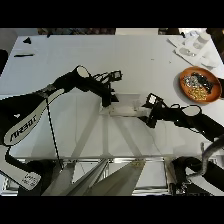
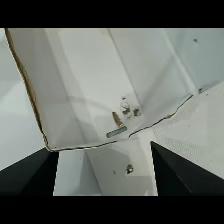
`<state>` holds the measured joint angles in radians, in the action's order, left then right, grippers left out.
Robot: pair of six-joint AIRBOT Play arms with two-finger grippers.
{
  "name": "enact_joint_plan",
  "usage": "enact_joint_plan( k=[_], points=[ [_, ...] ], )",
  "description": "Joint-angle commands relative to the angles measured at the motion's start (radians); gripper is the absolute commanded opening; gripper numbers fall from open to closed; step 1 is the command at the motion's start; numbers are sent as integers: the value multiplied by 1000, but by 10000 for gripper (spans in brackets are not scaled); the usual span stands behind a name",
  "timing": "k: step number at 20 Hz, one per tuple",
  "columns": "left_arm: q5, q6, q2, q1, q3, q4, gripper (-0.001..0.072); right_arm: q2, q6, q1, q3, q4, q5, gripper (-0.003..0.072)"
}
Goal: Fold the box and place the chain.
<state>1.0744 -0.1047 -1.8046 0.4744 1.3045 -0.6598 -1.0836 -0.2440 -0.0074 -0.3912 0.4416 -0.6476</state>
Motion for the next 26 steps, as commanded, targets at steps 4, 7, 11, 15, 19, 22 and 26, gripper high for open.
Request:
enact_joint_plan(
  k=[4, 7, 11, 15, 19, 22, 26],
  points=[
    [0, 0, -1, 1, 0, 0, 14, -38, 31, 0, -59, 25, -25, 630],
    [0, 0, -1, 1, 0, 0, 14, -112, 67, -21, -139, 85, -103, 630],
    [0, 0, -1, 1, 0, 0, 14, -179, 60, -68, -228, 85, -205, 630],
    [0, 0, -1, 1, 0, 0, 14, -232, 53, -82, -282, 85, -286, 630],
    [0, 0, -1, 1, 0, 0, 14, -293, 52, -82, -319, 85, -315, 630],
    [0, 0, -1, 1, 0, 0, 14, -348, 48, -82, -343, 85, -344, 630],
    [0, 0, -1, 1, 0, 0, 14, -422, 34, -82, -403, 85, -412, 630]
  ],
)
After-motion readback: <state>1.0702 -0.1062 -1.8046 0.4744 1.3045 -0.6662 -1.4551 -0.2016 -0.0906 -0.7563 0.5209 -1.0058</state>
